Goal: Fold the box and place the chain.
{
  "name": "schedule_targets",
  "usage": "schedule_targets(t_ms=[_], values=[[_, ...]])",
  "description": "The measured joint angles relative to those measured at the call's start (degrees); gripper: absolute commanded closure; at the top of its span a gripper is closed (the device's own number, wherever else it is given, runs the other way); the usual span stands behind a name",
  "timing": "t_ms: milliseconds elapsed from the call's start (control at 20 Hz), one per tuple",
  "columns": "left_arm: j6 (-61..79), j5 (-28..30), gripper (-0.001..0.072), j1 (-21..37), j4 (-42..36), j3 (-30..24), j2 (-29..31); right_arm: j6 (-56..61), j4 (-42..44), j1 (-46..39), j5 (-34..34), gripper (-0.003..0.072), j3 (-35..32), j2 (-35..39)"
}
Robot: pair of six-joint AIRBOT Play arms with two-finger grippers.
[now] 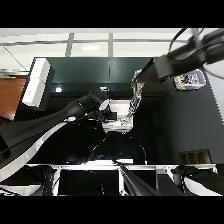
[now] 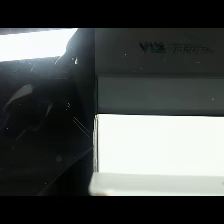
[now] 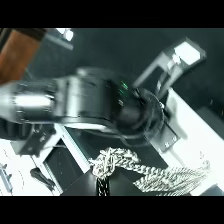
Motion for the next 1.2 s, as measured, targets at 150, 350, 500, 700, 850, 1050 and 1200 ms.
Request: schedule_targets(t_ms=[150, 350, 500, 700, 850, 1050, 1200], values=[[-0.02, 0.0, 0.0682, 0.0, 0.0, 0.0, 0.0, -0.63, -1.25, 1.99, -5.14, 0.0668, -8.68, 0.0], [0.0, 0.0, 0.0682, 0.0, 0.0, 0.0, 0.0, -0.87, -3.54, 4.72, -12.79, 0.0668, -18.73, 0.0], [0.0, 0.0, 0.0682, 0.0, 0.0, 0.0, 0.0, -0.9, -4.46, 6.05, -16.65, 0.0666, -24.76, 0.0], [0.0, 0.0, 0.0682, 0.0, 0.0, 0.0, 0.0, 0.15, -4.66, 8.44, -23.47, 0.0415, -30.88, 0.0], [0.0, 0.0, 0.0682, 0.0, 0.02, 0.0, 0.0, 0.61, -5.01, 8.22, -26.56, 0.0417, -32.52, 0.07], [0.0, 0.0, 0.0682, 0.0, 0.0, 0.0, 0.0, 0.81, -9.64, 1.11, -23.85, 0.0418, -32.89, 3.06], [0.0, -0.02, 0.0682, 0.0, 0.0, 0.0, 0.0, 1.33, -20.04, -5.44, -20.85, 0.0418, -33.53, 8.02]])
